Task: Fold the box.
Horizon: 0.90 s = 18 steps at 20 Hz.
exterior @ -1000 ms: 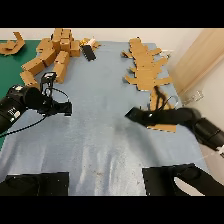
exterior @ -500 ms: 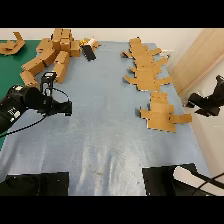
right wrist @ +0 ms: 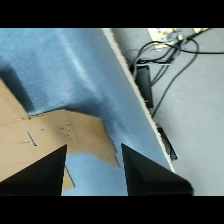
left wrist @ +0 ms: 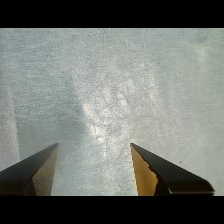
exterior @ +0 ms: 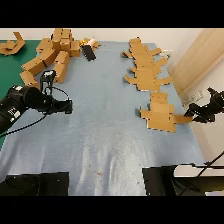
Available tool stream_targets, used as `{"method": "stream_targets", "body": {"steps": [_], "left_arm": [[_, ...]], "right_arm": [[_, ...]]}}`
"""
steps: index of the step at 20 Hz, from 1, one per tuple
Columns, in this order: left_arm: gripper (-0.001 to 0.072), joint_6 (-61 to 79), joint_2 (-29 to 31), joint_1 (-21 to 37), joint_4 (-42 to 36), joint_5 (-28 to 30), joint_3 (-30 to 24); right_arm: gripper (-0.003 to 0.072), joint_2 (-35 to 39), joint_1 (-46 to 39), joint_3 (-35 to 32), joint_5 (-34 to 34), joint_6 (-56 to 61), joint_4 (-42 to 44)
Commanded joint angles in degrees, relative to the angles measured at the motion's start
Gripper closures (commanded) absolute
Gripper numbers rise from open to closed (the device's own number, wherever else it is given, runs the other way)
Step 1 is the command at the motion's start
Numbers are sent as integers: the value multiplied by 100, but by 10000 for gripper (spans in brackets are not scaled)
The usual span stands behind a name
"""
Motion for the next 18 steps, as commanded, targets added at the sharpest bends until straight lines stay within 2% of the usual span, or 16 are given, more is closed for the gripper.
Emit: {"method": "stream_targets", "body": {"steps": [1,2,3,5,6,8,10,15,18], "left_arm": [[14,-7,-2,2,-39,-4,-2],[14,-22,-2,2,-92,-44,-2],[14,-22,-2,2,-181,-79,-2],[14,-15,-2,2,-369,-96,-2],[14,-15,-2,2,-424,-94,-2],[15,2,-2,4,-494,-107,-2],[15,61,-2,11,-501,-190,-2],[15,323,-2,9,-592,-431,-2],[15,621,-2,9,-767,-597,-2]], "right_arm": [[248,-192,-26,17,-232,-994,973],[365,-195,-7,17,-448,-1296,1250],[414,-190,35,20,-612,-1381,1410],[618,-190,197,17,-1095,-1379,1598],[680,-184,334,17,-1349,-1366,1681],[683,-87,645,9,-1768,-1226,1886],[685,232,1058,-173,-1891,-872,1982],[686,1757,2396,-1550,-634,15,2048],[686,2568,3292,-2444,-251,636,2079]]}}
